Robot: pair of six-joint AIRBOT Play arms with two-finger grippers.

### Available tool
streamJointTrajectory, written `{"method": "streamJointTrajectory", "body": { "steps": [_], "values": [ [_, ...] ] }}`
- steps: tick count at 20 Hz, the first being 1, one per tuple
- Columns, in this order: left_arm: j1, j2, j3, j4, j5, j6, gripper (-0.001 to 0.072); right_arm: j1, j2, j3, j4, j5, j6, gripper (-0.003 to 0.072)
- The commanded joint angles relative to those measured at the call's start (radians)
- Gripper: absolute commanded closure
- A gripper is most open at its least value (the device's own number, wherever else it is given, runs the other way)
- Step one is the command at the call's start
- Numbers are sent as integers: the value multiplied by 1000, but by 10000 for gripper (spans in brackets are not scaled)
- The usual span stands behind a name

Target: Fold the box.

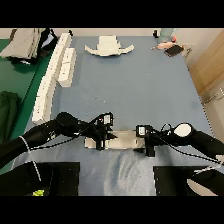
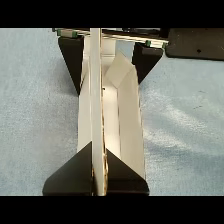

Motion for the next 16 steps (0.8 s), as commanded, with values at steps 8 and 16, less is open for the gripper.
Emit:
{"method": "streamJointTrajectory", "body": {
  "steps": [8,16],
  "values": [
    [0,1,0,0,0,0,691,2,0,1,-10,-2,0,181],
    [0,1,0,1,0,0,691,2,2,1,-10,-2,-1,179]
  ]
}}
